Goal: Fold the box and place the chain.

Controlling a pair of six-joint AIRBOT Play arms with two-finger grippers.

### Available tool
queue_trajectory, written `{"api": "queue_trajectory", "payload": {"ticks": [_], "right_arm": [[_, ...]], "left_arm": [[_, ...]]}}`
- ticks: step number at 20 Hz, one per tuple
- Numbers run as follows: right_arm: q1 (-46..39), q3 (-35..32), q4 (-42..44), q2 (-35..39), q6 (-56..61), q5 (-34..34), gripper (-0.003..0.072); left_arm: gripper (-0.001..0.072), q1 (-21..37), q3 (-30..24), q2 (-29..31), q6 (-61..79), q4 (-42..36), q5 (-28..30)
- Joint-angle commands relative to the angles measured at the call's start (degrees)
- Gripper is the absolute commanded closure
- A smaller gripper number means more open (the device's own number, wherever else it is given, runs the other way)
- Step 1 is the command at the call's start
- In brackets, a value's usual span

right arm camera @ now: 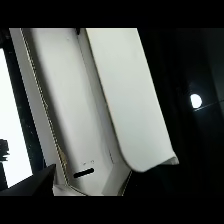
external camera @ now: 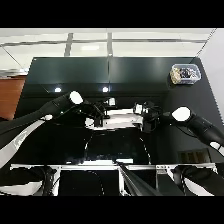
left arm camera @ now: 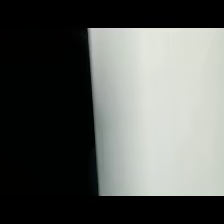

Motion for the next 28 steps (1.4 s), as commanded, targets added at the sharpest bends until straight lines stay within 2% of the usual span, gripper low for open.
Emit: {"api": "queue_trajectory", "payload": {"ticks": [1,5,8,19,21,28], "right_arm": [[-1.3,2.0,6.3,-2.5,-5.5,3.3,-0.0034],[-1.2,1.6,6.2,-5.4,-6.1,9.6,-0.0034],[-1.3,1.0,3.3,-7.0,-6.4,9.5,-0.0034],[-1.3,1.0,3.3,-10.4,-8.1,7.1,-0.0034],[-1.3,1.0,3.3,-10.8,-8.0,7.1,0.0085],[-1.3,1.0,3.6,-11.8,-8.0,7.0,0.0084]], "left_arm": [[0.0682,0.0,0.0,0.0,0.1,0.0,0.0],[0.0682,0.0,0.0,0.0,0.1,0.0,-0.1],[0.0682,0.0,0.0,0.0,0.1,0.0,-0.1],[0.0682,0.0,0.0,0.0,0.1,0.0,-1.1],[0.0682,0.0,0.0,0.0,0.1,0.0,-1.1],[0.0682,0.0,0.0,0.0,0.1,0.0,-1.1]]}}
